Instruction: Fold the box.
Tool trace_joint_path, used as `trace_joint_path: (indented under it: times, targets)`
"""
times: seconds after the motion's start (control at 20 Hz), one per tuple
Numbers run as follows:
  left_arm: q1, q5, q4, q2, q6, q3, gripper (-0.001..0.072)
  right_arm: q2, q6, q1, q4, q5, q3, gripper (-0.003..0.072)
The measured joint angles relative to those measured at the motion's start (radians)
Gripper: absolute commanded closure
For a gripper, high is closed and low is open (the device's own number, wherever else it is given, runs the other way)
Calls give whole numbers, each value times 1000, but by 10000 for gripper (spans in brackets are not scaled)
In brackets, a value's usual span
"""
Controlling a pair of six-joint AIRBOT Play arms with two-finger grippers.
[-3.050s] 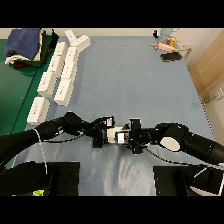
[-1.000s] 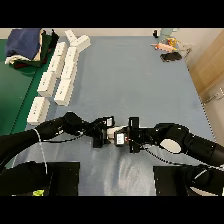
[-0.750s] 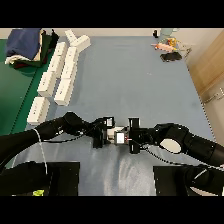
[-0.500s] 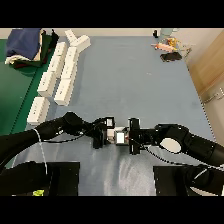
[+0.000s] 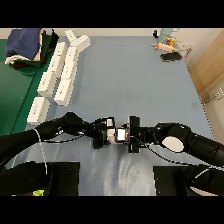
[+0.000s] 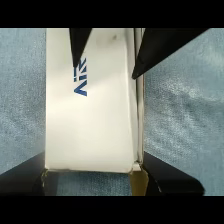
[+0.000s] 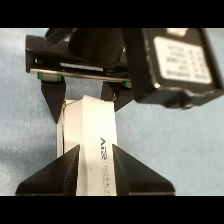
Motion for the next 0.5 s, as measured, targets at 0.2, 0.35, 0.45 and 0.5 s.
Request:
trace_joint_path:
  times: [0.2,0.35,0.45,0.5]
  targets:
    - [0,1,-1,0,0,0,229,23,8,0,3,-1,4,364]
    - [0,1,-1,0,0,0,229,31,64,-1,4,0,5,382]
    - [0,1,-1,0,-1,0,229,36,134,-1,8,1,5,576]
    - [0,2,-1,0,-1,0,229,37,179,-1,9,1,5,683]
